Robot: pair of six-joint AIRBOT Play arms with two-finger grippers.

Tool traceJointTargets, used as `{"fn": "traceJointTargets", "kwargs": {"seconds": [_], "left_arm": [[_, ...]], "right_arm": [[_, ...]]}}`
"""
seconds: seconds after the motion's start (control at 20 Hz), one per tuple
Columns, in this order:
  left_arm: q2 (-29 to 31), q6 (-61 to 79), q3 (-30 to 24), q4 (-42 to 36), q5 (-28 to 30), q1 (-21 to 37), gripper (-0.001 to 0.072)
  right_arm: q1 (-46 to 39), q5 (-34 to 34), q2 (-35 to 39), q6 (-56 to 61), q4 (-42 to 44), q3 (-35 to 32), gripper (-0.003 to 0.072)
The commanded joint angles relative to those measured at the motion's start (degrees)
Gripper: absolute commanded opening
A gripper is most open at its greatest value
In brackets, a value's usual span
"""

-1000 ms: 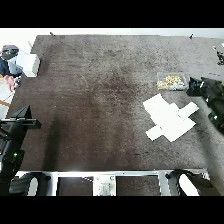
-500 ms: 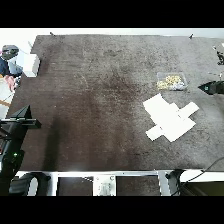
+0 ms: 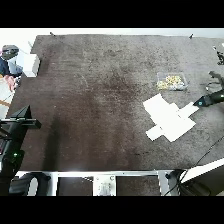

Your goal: Fold the box and place the chain.

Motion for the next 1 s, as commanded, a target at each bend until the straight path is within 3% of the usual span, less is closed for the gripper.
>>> {"fn": "traceJointTargets", "kwargs": {"seconds": [0.0, 0.15, 0.2, 0.3, 0.45, 0.5, 0.7, 0.85, 0.95], "left_arm": [[0.0, 0.0, 0.0, 0.0, 0.0, 0.0, 0.0012], [0.0, 0.0, 0.0, 0.0, 0.0, 0.0, 0.0012], [0.0, 0.0, 0.0, 0.0, 0.0, 0.0, 0.0012], [0.0, 0.0, 0.0, 0.0, 0.0, 0.0, 0.0012], [0.0, 0.0, 0.0, 0.0, 0.0, 0.0, 0.0012], [0.0, 0.0, 0.0, 0.0, 0.0, 0.0, 0.0012], [0.0, 0.0, 0.0, 0.0, 0.0, 0.0, 0.0012], [0.0, 0.0, 0.0, 0.0, 0.0, 0.0, 0.0012], [0.0, 0.0, 0.0, 0.0, 0.0, 0.0, 0.0012]], "right_arm": [[0.2, 4.4, -2.8, -1.1, -1.0, -1.1, 0.0459], [0.4, 7.9, -3.4, -2.8, 1.0, -4.8, 0.0439], [0.4, 9.0, -3.5, -3.0, 1.1, -5.5, 0.0333], [0.4, 10.7, -3.4, -5.5, 1.9, -5.8, 0.0331], [0.4, 12.0, -3.4, -5.8, 8.8, -5.8, 0.0061], [0.7, 12.6, -3.3, -5.8, 8.8, -5.8, 0.0009], [2.4, 12.6, -0.2, -4.8, 11.2, -9.2, 0.0007], [4.8, 12.2, 5.2, -2.5, 19.8, -17.1, 0.0006], [6.9, 8.0, 9.8, 1.3, 27.8, -24.7, 0.0006]]}}
